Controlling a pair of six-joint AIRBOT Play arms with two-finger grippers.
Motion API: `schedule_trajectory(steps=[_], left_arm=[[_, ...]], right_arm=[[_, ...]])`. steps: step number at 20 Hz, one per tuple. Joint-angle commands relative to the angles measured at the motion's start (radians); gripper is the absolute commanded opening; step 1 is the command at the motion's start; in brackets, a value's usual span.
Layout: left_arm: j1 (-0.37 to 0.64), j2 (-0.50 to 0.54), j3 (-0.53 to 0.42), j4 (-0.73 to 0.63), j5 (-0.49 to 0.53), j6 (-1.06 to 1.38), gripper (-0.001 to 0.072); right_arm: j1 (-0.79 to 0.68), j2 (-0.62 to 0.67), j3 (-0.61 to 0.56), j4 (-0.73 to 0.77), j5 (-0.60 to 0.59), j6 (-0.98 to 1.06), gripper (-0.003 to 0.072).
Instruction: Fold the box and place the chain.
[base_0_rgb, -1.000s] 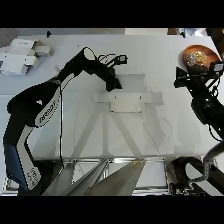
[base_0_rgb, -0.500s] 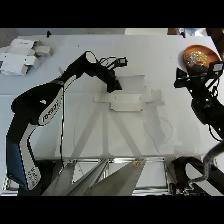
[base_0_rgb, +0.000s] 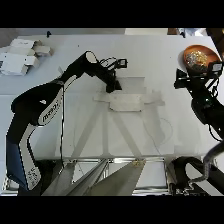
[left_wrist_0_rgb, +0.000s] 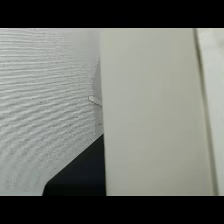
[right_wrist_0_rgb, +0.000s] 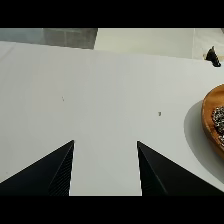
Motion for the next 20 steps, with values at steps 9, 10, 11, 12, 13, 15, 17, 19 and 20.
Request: schedule_trajectory(steps=[9,10,11,12,13,15,17,19,20], left_arm=[[0.000,0.006,0.000,-0.049,0.034,0.017,0.0002],[0.000,0.006,0.000,-0.048,0.034,0.016,0.0002],[0.000,0.006,0.000,-0.048,0.033,0.016,0.0003],[0.000,0.006,0.000,-0.048,0.033,0.015,0.0003],[0.000,0.006,0.000,-0.048,0.034,0.014,0.0003],[0.000,0.005,0.000,-0.031,0.034,0.007,0.0003],[0.000,0.004,0.000,0.016,0.041,-0.046,0.0003],[0.000,0.004,0.000,0.048,0.037,-0.077,0.0003],[0.000,0.004,0.000,0.056,0.037,-0.077,0.0003]], right_arm=[[-0.001,0.000,0.001,0.000,-0.001,0.000,0.0436],[-0.001,0.000,0.001,0.000,-0.001,0.000,0.0436],[-0.001,0.000,0.001,0.000,-0.001,0.000,0.0436],[-0.001,0.000,0.001,-0.001,-0.001,0.000,0.0436],[-0.001,0.000,0.001,-0.008,-0.001,0.000,0.0436],[-0.001,0.000,0.001,-0.033,0.000,0.000,0.0436],[-0.001,0.000,0.001,-0.058,0.000,0.000,0.0436],[-0.001,0.000,0.001,-0.061,0.000,0.000,0.0436],[-0.001,0.000,0.001,-0.061,-0.001,0.000,0.0436]])
